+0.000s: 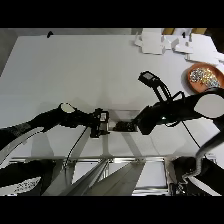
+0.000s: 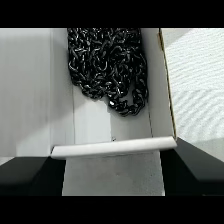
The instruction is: Fold the box and place the chain.
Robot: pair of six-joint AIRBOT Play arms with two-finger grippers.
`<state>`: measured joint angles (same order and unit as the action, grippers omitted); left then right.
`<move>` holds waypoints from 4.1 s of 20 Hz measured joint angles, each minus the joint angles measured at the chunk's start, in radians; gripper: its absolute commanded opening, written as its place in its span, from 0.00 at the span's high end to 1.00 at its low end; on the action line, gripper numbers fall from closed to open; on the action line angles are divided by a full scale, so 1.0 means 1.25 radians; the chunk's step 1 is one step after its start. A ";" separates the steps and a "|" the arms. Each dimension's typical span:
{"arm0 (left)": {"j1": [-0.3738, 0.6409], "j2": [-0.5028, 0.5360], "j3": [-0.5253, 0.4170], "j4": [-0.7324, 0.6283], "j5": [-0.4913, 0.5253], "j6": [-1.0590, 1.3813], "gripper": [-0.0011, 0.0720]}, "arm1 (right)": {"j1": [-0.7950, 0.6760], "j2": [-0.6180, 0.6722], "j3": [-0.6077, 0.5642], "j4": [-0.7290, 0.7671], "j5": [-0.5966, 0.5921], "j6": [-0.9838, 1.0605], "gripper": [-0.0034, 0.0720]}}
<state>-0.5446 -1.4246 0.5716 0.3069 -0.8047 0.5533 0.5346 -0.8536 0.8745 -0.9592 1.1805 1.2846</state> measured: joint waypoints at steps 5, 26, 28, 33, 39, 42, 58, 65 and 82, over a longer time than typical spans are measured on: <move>0.000 0.000 0.000 0.000 0.000 0.000 0.70 | 0.008 0.013 0.000 0.101 -0.070 -0.052 0.94; 0.000 0.000 0.000 0.000 0.000 0.000 0.70 | 0.074 -0.215 0.100 -0.010 -0.162 -0.152 0.70; 0.000 0.000 0.000 0.000 0.000 0.000 0.70 | 0.043 -0.230 0.139 -0.034 -0.154 -0.173 0.91; 0.000 0.000 0.000 0.000 0.000 0.000 0.70 | -0.021 -0.315 0.167 -0.081 -0.091 -0.228 0.93; 0.000 0.000 0.000 0.000 0.000 0.000 0.70 | -0.014 -0.337 0.066 -0.060 -0.068 -0.361 0.93; 0.000 0.000 0.000 0.000 0.000 0.000 0.70 | 0.002 -0.297 0.017 -0.041 -0.084 -0.415 0.93; 0.000 0.000 0.000 0.000 0.000 0.000 0.70 | 0.136 -0.216 -0.053 -0.097 -0.165 -0.559 0.53; 0.000 0.000 0.000 -0.001 0.000 -0.002 0.70 | 0.139 -0.216 -0.053 -0.133 -0.188 -0.565 0.73; 0.000 0.000 0.000 -0.001 0.000 0.000 0.70 | 0.139 -0.215 -0.083 -0.128 -0.229 -0.565 0.80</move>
<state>-0.5442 -1.4246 0.5716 0.3058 -0.8043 0.5533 0.7090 -1.1229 0.7708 -1.1187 0.8944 0.5781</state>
